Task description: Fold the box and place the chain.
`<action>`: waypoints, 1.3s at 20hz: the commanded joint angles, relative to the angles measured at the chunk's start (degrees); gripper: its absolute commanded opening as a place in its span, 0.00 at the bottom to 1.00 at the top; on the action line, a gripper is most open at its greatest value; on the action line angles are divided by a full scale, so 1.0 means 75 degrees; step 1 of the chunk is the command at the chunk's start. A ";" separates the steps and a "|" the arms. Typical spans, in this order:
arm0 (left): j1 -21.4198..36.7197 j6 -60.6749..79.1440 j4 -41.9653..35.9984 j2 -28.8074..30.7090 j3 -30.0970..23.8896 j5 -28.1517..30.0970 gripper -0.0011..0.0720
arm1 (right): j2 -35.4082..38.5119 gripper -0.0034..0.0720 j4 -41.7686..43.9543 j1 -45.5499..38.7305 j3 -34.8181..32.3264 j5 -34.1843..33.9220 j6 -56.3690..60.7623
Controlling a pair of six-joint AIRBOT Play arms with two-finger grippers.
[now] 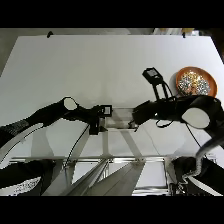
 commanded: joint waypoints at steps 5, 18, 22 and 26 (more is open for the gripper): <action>0.0003 0.0000 0.0000 -0.0003 -0.0003 0.0003 0.16 | -0.0516 0.07 0.0425 0.1279 0.0003 -0.1046 0.0466; 0.0003 0.0000 0.0000 0.0000 -0.0003 0.0003 0.16 | -0.1011 0.25 -0.0807 -0.0291 0.1058 0.1609 0.0460; 0.0003 0.0000 0.0000 -0.0003 -0.0003 0.0000 0.16 | -0.1151 0.18 -0.1789 -0.1553 0.0953 0.2366 0.0469; 0.0003 0.0000 0.0000 -0.0003 -0.0003 0.0000 0.16 | -0.1690 0.26 -0.2017 -0.1915 0.0373 0.1725 0.0472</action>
